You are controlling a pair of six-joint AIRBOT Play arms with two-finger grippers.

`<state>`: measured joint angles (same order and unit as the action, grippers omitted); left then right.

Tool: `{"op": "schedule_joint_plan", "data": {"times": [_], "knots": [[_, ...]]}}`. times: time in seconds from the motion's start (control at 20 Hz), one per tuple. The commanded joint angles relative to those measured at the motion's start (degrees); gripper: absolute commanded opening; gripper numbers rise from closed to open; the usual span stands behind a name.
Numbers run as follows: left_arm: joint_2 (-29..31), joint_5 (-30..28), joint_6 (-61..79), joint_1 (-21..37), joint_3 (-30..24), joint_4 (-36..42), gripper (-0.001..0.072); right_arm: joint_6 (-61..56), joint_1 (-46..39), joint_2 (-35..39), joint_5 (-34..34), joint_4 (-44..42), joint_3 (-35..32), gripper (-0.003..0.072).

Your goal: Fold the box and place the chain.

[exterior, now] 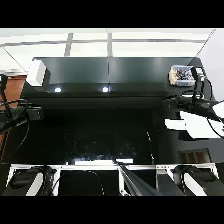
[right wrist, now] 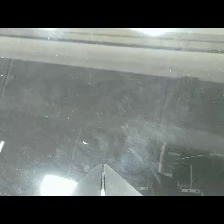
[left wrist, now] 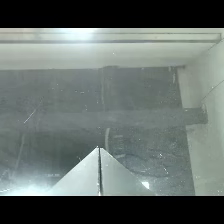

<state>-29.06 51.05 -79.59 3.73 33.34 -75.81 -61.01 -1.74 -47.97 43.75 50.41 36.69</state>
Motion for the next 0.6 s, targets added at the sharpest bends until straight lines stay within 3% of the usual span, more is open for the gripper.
{"op": "schedule_joint_plan", "data": {"times": [0.0, 0.15, 0.35, 0.4, 0.45, 0.5, 0.55], "knots": [[-0.1, -2.2, 0.0, 0.0, 0.0, 0.4, 0.0025, 0.0, 0.1, 0.0, -2.0, -2.1, 0.0, 0.0016], [-1.1, -14.9, 0.0, 0.0, 0.0, 2.2, 0.0026, 0.0, 0.0, 0.0, -12.6, -8.9, 0.0, 0.0017], [-1.4, -22.6, 0.0, 0.0, -0.1, 5.3, 0.0025, 0.0, 0.1, 0.0, -24.3, -16.6, 0.0, 0.0018], [-1.7, -24.7, 0.0, 0.0, -0.2, 6.8, 0.0028, 0.0, 0.0, 0.0, -26.6, -16.5, 0.0, 0.0093], [-2.8, -27.2, 0.0, -0.1, -0.5, 9.3, 0.0071, 0.0, 0.0, 0.0, -27.9, -15.9, 0.0, 0.0611], [-4.3, -27.4, 0.0, -0.4, -0.5, 10.8, 0.0329, 0.7, 0.0, 0.0, -28.2, -13.6, 0.0, 0.071], [-6.3, -26.4, 0.1, -1.2, -0.5, 10.5, 0.072, 0.8, -0.4, 0.0, -27.4, -8.3, 0.0, 0.071]]}}
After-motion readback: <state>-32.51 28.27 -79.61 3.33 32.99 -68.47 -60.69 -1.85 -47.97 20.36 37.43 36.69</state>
